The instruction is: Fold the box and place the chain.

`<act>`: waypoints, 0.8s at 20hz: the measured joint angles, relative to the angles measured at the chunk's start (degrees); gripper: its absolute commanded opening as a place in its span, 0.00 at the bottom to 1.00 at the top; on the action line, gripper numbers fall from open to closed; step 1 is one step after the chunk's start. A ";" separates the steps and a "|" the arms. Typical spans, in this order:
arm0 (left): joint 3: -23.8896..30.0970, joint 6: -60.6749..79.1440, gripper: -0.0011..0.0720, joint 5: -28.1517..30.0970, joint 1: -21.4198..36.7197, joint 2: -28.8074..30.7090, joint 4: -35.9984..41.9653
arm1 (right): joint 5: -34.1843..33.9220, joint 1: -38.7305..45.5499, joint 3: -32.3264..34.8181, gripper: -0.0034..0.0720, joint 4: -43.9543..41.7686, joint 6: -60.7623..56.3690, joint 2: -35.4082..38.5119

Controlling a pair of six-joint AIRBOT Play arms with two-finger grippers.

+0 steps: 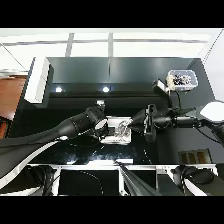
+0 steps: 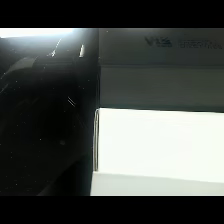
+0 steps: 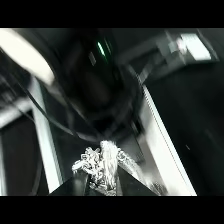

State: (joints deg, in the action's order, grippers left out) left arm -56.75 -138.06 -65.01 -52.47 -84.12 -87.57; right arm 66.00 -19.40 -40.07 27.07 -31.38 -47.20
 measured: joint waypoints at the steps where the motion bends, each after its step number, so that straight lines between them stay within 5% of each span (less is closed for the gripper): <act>1: 0.00 0.00 0.06 0.00 -0.02 0.00 0.00 | -0.17 0.00 -0.07 0.09 -0.70 -0.17 0.02; 6: 0.00 0.00 0.06 0.00 -0.02 0.00 0.00 | -0.70 0.00 -0.15 0.10 1.25 -0.87 -0.81; 7: 0.00 0.00 0.06 0.00 -0.02 0.00 0.00 | -0.66 -0.07 -0.15 0.25 1.88 -1.03 -1.09; 8: 0.00 0.00 0.06 0.00 -0.02 0.00 0.00 | -0.63 -0.13 -0.15 0.60 2.43 -1.22 -1.25; 9: 0.00 0.00 0.06 0.00 0.00 0.00 0.00 | -0.70 -0.13 -0.15 0.81 2.75 -1.29 -1.40; 16: 0.00 0.00 0.06 0.00 -0.02 -0.02 0.00 | -0.04 4.94 -1.68 0.81 10.23 -4.44 -1.11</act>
State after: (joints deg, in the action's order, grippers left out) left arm -56.75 -138.06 -65.01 -52.49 -84.14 -87.57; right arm 65.95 -14.46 -41.76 37.30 -35.81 -48.31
